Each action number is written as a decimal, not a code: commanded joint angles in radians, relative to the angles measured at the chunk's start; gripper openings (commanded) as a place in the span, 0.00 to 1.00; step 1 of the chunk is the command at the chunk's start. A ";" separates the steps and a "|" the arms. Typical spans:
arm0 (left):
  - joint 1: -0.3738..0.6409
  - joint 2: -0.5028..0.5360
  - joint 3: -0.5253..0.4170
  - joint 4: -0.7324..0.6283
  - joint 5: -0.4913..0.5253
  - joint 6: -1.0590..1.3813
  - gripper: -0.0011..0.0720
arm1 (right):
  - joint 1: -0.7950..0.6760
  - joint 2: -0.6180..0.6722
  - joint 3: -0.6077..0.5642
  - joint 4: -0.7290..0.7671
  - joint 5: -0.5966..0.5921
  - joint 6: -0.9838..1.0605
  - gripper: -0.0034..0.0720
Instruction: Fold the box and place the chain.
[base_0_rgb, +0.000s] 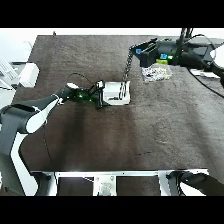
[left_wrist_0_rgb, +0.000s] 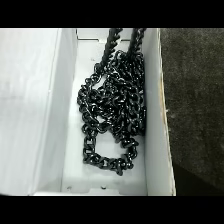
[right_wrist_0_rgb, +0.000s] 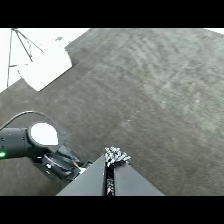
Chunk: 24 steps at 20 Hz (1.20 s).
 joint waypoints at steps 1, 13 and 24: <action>0.001 0.000 0.000 0.000 0.000 0.000 0.51 | 0.031 0.002 -0.039 0.002 -0.045 0.001 0.06; 0.001 0.000 0.000 0.000 0.000 0.000 0.51 | 0.031 -0.119 -0.290 0.004 -0.285 -0.011 0.06; 0.001 0.000 0.000 0.000 0.000 0.000 0.51 | 0.046 -0.312 -0.295 0.007 -0.330 -0.035 0.06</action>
